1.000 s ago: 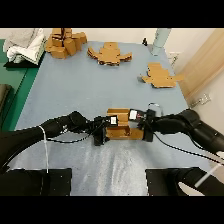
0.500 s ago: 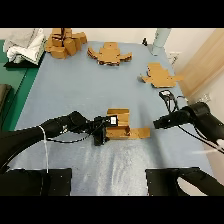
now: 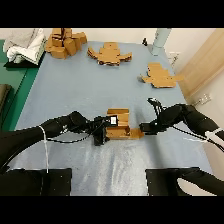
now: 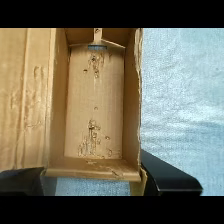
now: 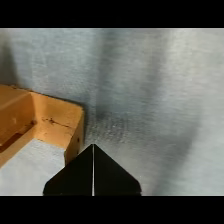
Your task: Fold the box.
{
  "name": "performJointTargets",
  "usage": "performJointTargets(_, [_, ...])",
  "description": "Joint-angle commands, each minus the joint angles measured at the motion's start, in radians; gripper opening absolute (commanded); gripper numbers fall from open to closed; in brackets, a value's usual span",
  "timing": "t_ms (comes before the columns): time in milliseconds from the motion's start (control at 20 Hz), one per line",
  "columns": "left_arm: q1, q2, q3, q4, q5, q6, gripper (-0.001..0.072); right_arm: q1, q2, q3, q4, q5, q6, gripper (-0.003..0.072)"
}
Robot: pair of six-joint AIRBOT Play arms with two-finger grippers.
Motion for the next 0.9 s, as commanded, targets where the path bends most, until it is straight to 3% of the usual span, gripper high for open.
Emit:
performJointTargets(0, [0.000,0.000,0.000,0.000,0.000,0.000,0.0471,0.040,-0.007,0.000,0.042,-0.011,-0.028,0.0003])
performJointTargets(300, [0.000,0.000,0.000,0.000,0.000,0.000,0.0470,0.043,0.010,0.002,0.024,-0.010,-0.032,0.0003])
performJointTargets(600, [0.000,0.000,0.000,0.000,0.000,0.000,0.0470,0.043,0.039,0.001,-0.177,-0.006,0.071,0.0003])
performJointTargets(850, [0.000,0.000,0.000,0.000,0.000,0.000,0.0470,0.043,-0.016,0.000,-0.040,0.019,0.004,0.0003])
